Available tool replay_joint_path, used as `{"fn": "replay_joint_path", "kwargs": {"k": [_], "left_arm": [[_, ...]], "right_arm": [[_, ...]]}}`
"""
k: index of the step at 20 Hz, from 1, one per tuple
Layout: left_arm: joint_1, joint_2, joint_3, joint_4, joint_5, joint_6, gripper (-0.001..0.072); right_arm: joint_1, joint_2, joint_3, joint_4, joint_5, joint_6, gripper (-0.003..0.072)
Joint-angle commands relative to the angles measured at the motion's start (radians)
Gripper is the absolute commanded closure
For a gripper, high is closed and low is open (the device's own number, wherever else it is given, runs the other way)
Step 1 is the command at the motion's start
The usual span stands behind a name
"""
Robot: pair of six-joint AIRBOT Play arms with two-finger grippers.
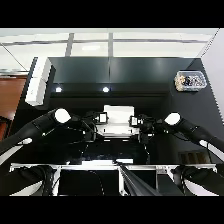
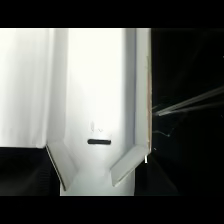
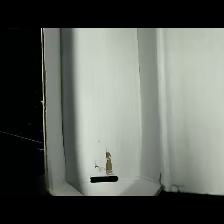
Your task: Fold the box and place the chain.
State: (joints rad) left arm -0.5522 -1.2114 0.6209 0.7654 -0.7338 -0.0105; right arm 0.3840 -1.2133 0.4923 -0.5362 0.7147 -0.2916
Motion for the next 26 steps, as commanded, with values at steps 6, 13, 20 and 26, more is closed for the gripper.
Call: {"fn": "replay_joint_path", "kwargs": {"k": [6,13,20,26], "left_arm": [[-0.013,-0.004,0.000,-0.037,0.016,0.003,0.0315],[-0.012,-0.002,0.003,0.015,0.017,0.000,-0.0011],[0.002,-0.004,0.041,0.091,-0.064,-0.021,-0.0006],[0.040,-0.016,0.041,0.072,-0.082,-0.020,0.0293]], "right_arm": [[0.001,-0.001,0.000,0.000,0.000,0.000,0.0507],[0.001,-0.001,0.000,0.000,0.000,0.000,0.0507],[0.001,-0.001,0.000,0.000,0.000,0.000,0.0507],[0.001,-0.001,0.000,0.000,0.000,0.000,0.0507]]}}
